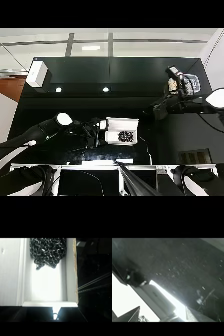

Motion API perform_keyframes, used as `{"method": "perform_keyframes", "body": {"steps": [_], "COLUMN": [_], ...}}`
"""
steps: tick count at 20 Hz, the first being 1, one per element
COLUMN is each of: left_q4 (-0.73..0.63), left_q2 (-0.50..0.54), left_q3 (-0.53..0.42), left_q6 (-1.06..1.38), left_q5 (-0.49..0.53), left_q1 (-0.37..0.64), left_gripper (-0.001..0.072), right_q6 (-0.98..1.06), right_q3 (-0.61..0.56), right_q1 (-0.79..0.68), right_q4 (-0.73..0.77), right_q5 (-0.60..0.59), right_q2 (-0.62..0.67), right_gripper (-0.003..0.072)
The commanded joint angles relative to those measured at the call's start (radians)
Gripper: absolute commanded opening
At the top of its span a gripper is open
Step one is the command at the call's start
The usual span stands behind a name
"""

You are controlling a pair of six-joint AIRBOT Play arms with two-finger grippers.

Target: Fold the box and place the chain.

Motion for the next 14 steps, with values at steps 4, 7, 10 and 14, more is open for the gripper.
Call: {"method": "perform_keyframes", "body": {"steps": [4, 7, 10, 14], "left_q4": [0.003, 0.003, 0.003, 0.003], "left_q2": [-0.002, -0.002, -0.002, -0.002], "left_q3": [0.0, 0.0, 0.0, 0.0], "left_q6": [-0.003, -0.003, -0.003, -0.003], "left_q5": [0.006, 0.006, 0.006, 0.006], "left_q1": [0.0, 0.0, 0.0, 0.0], "left_gripper": [0.0472, 0.0472, 0.0472, 0.0472], "right_q6": [-0.072, -0.174, -0.212, -0.26], "right_q3": [0.003, 0.003, 0.002, -0.029], "right_q1": [0.194, 0.216, 0.219, 0.227], "right_q4": [0.023, 0.044, 0.021, 0.01], "right_q5": [-0.11, -0.016, 0.074, 0.124], "right_q2": [-0.136, -0.138, -0.138, -0.139], "right_gripper": [0.0707, 0.0701, 0.0701, 0.0702]}}
